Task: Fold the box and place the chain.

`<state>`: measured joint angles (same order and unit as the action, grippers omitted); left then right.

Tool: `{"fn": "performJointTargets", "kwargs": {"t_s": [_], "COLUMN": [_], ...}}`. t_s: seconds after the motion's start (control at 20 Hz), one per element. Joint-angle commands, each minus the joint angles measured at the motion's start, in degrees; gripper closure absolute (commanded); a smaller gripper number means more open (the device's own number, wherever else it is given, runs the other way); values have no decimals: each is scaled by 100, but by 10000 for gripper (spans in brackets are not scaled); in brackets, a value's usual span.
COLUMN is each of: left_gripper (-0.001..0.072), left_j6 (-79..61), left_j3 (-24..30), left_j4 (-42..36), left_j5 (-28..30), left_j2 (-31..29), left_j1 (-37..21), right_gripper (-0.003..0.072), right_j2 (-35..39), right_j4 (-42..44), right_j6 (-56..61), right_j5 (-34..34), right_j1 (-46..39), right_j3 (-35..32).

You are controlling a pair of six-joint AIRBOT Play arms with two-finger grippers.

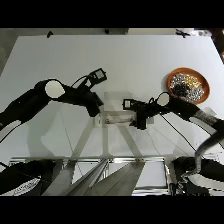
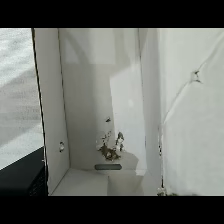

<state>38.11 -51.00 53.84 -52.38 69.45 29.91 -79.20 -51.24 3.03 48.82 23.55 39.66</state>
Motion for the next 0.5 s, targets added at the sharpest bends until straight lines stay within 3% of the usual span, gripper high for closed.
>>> {"fn": "performJointTargets", "kwargs": {"t_s": [0.0,0.3,0.45], "left_gripper": [709,709,709], "left_j6": [-833,-826,-542], "left_j3": [223,654,780], "left_j4": [-584,-400,136], "left_j5": [-396,-542,-551], "left_j2": [76,295,297], "left_j1": [151,114,94], "right_gripper": [272,272,272], "right_j2": [2,2,2], "right_j4": [4,7,4], "right_j6": [9,9,9], "right_j5": [2,2,0], "right_j1": [2,2,2], "right_j3": [-2,-2,-2]}}
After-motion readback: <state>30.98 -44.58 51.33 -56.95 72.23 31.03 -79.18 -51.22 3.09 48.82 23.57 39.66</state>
